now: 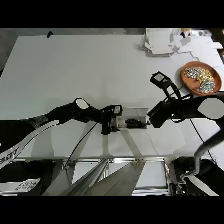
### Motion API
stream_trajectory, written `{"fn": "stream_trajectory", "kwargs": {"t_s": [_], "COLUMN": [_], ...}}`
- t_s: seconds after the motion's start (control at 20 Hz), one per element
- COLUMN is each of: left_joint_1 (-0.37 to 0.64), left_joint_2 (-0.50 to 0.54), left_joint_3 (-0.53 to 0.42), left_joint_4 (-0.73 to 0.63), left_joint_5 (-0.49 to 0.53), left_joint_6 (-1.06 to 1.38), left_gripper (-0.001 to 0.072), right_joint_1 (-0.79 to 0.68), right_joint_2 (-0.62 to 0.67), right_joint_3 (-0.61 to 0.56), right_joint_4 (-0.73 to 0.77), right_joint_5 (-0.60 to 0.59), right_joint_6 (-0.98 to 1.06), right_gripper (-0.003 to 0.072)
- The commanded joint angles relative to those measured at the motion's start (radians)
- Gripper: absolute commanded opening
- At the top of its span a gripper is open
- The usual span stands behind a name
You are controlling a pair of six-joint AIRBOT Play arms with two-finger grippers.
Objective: Fold the box and place the chain.
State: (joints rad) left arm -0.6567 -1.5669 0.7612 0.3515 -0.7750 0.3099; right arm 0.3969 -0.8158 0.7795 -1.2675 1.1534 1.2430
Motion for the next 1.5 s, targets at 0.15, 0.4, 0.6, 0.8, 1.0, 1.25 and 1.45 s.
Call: {"fn": "stream_trajectory", "kwargs": {"t_s": [0.15,0.4,0.6,0.8,1.0,1.25,1.45], "left_joint_1": [0.000,0.000,0.000,0.000,0.000,0.000,0.000], "left_joint_2": [0.000,0.000,0.000,0.000,0.000,0.000,0.000], "left_joint_3": [0.000,0.000,0.000,0.000,0.000,0.000,0.000], "left_joint_4": [0.000,0.000,0.000,0.000,0.000,0.000,0.000], "left_joint_5": [0.000,0.000,0.000,0.000,0.000,0.000,0.000], "left_joint_6": [0.000,0.000,0.000,0.000,0.000,0.000,0.000], "left_gripper": [0.0208,0.0208,0.0208,0.0208,0.0208,0.0208,0.0208], "right_joint_1": [0.000,0.000,0.000,0.000,0.000,0.000,0.000], "right_joint_2": [-0.051,-0.200,-0.305,-0.341,-0.398,-0.415,-0.440], "right_joint_3": [0.020,-0.043,-0.049,-0.052,-0.058,-0.058,-0.059], "right_joint_4": [-0.307,-0.307,-0.308,-0.309,-0.308,-0.311,-0.317], "right_joint_5": [0.069,0.015,0.018,0.010,-0.048,-0.075,-0.056], "right_joint_6": [0.281,0.315,0.382,0.415,0.426,0.457,0.465], "right_gripper": [0.0119,0.0268,0.0246,0.0218,0.0218,0.0216,0.0216]}}
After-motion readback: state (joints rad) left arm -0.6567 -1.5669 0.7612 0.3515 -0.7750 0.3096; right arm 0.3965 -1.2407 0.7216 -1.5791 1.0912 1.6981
